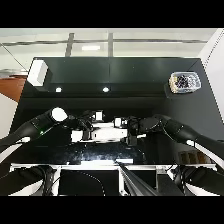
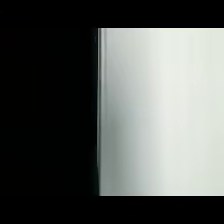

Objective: Fold the box and place the chain.

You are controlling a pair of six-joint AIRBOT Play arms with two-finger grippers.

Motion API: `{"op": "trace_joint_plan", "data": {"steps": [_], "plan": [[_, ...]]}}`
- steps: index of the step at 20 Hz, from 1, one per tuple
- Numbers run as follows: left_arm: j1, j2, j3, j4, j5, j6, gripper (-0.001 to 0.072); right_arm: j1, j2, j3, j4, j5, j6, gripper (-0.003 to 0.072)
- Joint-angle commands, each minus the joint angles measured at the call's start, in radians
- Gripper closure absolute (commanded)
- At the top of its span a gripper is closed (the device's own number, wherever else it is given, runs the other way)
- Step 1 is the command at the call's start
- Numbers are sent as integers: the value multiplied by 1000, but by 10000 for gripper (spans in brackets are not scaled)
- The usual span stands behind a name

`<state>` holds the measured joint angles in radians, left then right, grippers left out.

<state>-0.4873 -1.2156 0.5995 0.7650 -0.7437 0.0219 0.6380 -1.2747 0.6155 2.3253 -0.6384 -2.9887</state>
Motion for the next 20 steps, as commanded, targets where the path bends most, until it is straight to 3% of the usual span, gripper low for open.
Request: {"op": "trace_joint_plan", "data": {"steps": [1,15,16,20], "plan": [[0,1,1,0,2,0,685,-2,10,0,3,0,0,66],[0,1,1,0,0,0,685,-6,8,0,4,-1,11,79],[0,1,1,0,-1,0,685,-6,9,0,4,-1,11,157],[0,1,1,0,-2,0,685,-6,8,0,3,-1,11,156]]}}
